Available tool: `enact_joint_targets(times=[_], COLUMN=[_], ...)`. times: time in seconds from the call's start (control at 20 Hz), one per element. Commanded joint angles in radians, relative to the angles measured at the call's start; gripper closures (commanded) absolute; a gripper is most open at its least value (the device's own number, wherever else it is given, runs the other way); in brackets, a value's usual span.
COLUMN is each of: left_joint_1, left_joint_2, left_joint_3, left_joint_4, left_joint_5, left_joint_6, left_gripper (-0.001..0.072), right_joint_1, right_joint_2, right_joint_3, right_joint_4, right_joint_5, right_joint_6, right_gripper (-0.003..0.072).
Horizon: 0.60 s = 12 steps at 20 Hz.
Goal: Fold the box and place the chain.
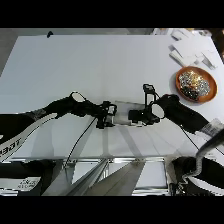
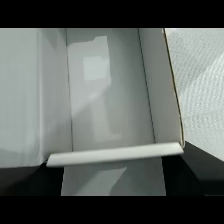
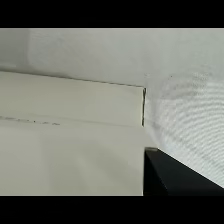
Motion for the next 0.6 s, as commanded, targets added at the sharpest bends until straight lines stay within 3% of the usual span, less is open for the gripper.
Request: enact_joint_targets(times=[0.0,0.1,0.55], left_joint_1=[0.0,0.0,0.0], left_joint_2=[0.0,0.0,0.0], left_joint_3=[0.001,0.001,0.001], left_joint_4=[-0.003,-0.003,-0.003], left_joint_5=[-0.001,-0.001,-0.001], left_joint_6=[0.001,0.001,0.001], left_gripper=[0.0638,0.0638,0.0638], right_joint_1=[0.026,0.026,0.026], right_joint_2=[-0.03,-0.033,-0.065], right_joint_3=[0.018,0.018,0.018], right_joint_4=[-0.105,-0.124,-0.17], right_joint_5=[0.063,0.07,0.068], right_joint_6=[0.155,0.173,0.162], right_gripper=[0.0324,0.0372,0.0374])
